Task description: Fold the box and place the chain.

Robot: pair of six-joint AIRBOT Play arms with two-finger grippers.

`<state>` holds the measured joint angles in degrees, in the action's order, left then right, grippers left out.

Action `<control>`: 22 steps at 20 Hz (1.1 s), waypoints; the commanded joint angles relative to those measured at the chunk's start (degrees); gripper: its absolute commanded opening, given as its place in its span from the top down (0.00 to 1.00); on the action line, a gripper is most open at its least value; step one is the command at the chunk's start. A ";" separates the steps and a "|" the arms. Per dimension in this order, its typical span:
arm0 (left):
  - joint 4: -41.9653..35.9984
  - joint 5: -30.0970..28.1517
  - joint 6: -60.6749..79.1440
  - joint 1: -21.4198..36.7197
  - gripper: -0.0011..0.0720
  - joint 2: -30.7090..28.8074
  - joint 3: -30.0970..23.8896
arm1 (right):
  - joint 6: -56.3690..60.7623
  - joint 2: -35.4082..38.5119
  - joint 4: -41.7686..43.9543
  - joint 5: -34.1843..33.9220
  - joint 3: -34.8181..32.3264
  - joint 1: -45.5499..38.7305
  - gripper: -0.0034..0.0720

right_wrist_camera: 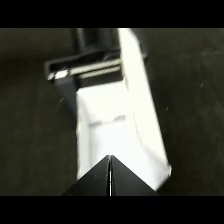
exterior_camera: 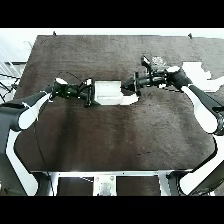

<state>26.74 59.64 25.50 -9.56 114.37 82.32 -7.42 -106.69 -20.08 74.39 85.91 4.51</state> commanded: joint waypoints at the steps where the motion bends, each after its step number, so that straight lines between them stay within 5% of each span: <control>1: 0.17 0.00 0.00 -0.04 0.41 0.04 -0.02 | 2.80 -0.83 1.44 -11.93 0.00 3.15 0.95; 5: 0.17 0.00 0.02 -0.04 0.41 0.04 -0.02 | 5.77 -2.84 1.42 -21.24 0.02 4.11 0.95; 17: 0.00 -0.26 0.04 -0.04 0.41 0.04 -0.02 | 9.97 -4.70 -5.88 -20.76 0.96 3.91 0.95; 22: 0.02 -0.26 0.04 -0.04 0.41 0.04 -0.02 | 8.09 4.15 -8.24 -19.65 0.98 3.08 0.95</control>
<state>26.74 59.44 25.54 -9.56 114.37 82.30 1.30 -106.74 -26.02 53.80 86.87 8.27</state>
